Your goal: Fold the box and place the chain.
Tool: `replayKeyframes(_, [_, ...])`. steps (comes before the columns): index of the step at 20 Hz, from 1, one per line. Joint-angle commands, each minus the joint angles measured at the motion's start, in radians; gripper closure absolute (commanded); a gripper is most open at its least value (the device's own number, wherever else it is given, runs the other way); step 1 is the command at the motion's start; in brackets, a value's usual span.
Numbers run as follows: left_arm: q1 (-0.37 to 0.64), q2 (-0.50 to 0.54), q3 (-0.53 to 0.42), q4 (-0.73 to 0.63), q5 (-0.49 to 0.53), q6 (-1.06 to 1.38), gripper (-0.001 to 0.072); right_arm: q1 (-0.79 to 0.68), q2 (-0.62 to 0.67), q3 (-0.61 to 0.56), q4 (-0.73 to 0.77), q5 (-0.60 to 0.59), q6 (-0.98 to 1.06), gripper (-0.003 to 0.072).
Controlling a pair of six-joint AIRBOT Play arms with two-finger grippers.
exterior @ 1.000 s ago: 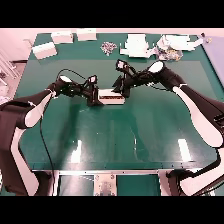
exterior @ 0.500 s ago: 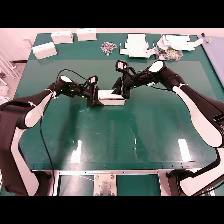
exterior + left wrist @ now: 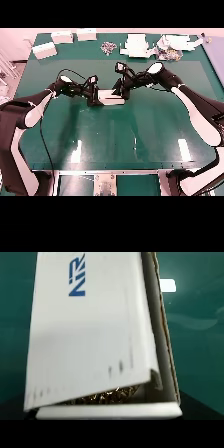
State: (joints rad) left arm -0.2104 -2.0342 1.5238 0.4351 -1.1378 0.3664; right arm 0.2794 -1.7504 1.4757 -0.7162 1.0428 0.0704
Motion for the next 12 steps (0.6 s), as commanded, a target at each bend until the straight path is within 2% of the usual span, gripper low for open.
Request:
replayKeyframes(1, [0.0,0.0,0.0,0.001,-0.003,0.001,0.008,0.0,-0.001,-0.003,0.002,0.004,0.008,0.0395])
replayKeyframes(4, [0.0,0.0,0.0,0.001,-0.003,0.001,0.008,0.013,-0.001,-0.037,0.002,0.051,0.024,0.0403])
replayKeyframes(8, [0.0,0.0,0.0,0.001,-0.003,0.001,0.008,0.016,-0.001,-0.132,0.01,-0.033,-0.004,0.0403])
replayKeyframes(12, [0.0,0.0,0.0,0.001,-0.003,0.001,0.008,0.01,0.01,-0.143,0.107,-0.037,-0.048,0.04])
